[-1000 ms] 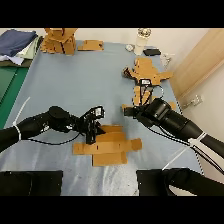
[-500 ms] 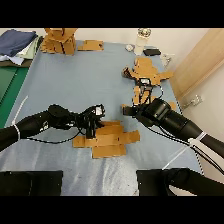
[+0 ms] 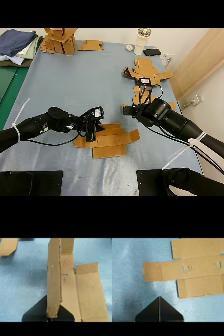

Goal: Fold the box.

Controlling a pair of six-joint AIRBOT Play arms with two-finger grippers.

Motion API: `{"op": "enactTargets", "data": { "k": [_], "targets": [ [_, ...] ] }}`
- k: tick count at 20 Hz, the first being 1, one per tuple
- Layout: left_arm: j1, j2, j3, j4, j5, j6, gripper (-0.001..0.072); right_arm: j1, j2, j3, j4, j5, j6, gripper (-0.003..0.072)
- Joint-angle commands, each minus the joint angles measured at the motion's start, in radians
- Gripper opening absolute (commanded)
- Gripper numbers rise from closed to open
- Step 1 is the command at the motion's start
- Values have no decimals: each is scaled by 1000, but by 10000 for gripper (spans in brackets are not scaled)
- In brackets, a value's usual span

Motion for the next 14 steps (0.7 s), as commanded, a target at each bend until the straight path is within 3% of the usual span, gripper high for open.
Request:
{"op": "enactTargets", "data": {
  "k": [1, 14],
  "targets": [
    [0, -1, -16, -7, -37, 5, 14, 1, -1, 0, 0, 1, 1, 1],
    [-3, 6, -16, 23, -65, -7, 15, 1, -1, 0, 1, 3, 0, 1]
  ]
}}
